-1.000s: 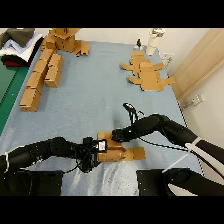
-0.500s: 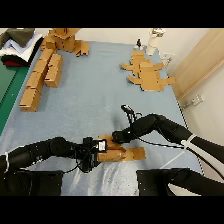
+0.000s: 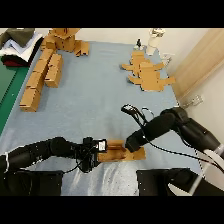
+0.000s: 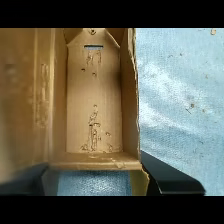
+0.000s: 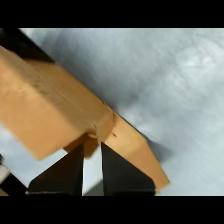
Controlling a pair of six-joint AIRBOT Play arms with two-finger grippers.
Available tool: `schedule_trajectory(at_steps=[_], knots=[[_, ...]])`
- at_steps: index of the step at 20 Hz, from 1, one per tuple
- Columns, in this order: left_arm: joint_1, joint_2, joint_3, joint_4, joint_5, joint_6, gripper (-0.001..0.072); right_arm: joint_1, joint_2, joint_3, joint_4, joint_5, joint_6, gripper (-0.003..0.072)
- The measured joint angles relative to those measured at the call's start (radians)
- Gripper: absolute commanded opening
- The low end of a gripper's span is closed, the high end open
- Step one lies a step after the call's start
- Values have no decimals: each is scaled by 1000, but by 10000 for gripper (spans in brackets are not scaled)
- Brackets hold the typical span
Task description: Fold the box.
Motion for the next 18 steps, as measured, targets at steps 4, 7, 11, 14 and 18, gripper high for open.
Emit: schedule_trajectory(at_steps=[4, 7, 11, 14, 18], knots=[[0, 0, 0, 0, 0, 0, 507, 3, 113, -16, -88, -102, -141, 365], [0, 0, 0, 0, 0, 0, 507, 41, 134, -78, -97, -98, -273, 370], [0, 0, 0, 0, 0, 0, 507, 121, 111, -159, -124, 48, -459, 370], [0, 0, 0, 0, 0, 0, 507, 171, 84, -183, -140, 177, -553, 370], [0, 0, 0, 0, 0, 0, 507, 218, 41, -193, -139, 273, -626, 193]])
